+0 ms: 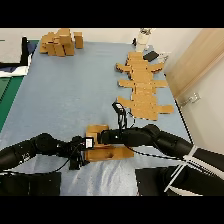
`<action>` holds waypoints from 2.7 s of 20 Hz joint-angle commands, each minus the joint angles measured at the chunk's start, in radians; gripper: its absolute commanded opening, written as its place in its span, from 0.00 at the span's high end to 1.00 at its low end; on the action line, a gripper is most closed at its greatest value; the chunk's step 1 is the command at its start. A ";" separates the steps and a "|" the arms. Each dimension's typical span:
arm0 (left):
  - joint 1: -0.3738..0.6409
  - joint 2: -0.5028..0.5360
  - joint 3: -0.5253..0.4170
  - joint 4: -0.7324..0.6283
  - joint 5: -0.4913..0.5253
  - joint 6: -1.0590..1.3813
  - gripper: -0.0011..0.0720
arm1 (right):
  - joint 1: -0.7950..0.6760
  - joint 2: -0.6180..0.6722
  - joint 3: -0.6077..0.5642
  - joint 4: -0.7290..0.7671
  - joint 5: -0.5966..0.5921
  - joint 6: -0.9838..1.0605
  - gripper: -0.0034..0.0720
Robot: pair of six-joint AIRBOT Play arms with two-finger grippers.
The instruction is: Fold the box.
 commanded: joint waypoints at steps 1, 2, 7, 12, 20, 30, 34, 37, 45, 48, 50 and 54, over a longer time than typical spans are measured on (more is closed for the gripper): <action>-0.001 0.001 0.000 0.001 0.000 0.000 0.18 | 0.003 -0.052 0.012 -0.007 -0.020 -0.034 0.95; -0.001 0.001 0.000 0.001 0.000 0.000 0.18 | 0.003 -0.054 0.012 -0.016 -0.021 -0.035 0.95; -0.001 0.001 0.000 0.001 0.001 0.000 0.18 | 0.003 -0.093 0.012 -0.026 -0.023 -0.035 0.95; -0.001 0.001 0.000 0.001 0.002 0.000 0.18 | 0.003 -0.099 0.012 -0.031 -0.023 -0.036 0.95; -0.001 0.002 0.000 0.001 0.001 0.000 0.18 | 0.003 -0.066 0.013 -0.066 -0.023 -0.038 0.95; 0.000 0.002 0.000 0.001 0.001 0.001 0.18 | -0.033 0.328 0.012 -0.190 -0.503 -0.048 0.95; -0.001 0.002 0.000 0.001 0.001 0.000 0.18 | 0.000 0.349 0.007 -0.350 -0.866 -0.250 0.36; -0.001 0.002 0.000 0.001 0.001 0.001 0.18 | 0.003 0.321 -0.014 -0.439 -0.753 -0.540 0.24; -0.001 0.002 0.000 0.001 0.001 0.000 0.18 | 0.003 0.146 -0.017 -0.282 -0.475 -0.954 0.24; -0.001 0.002 0.000 0.001 0.002 0.000 0.18 | 0.003 0.141 -0.017 -0.279 -0.478 -0.982 0.25; -0.001 0.002 0.000 0.001 0.001 0.000 0.18 | 0.003 0.141 -0.017 -0.272 -0.478 -0.995 0.42; -0.001 0.002 0.000 0.001 0.001 0.000 0.18 | 0.003 0.141 -0.039 -0.248 -0.433 -1.011 0.84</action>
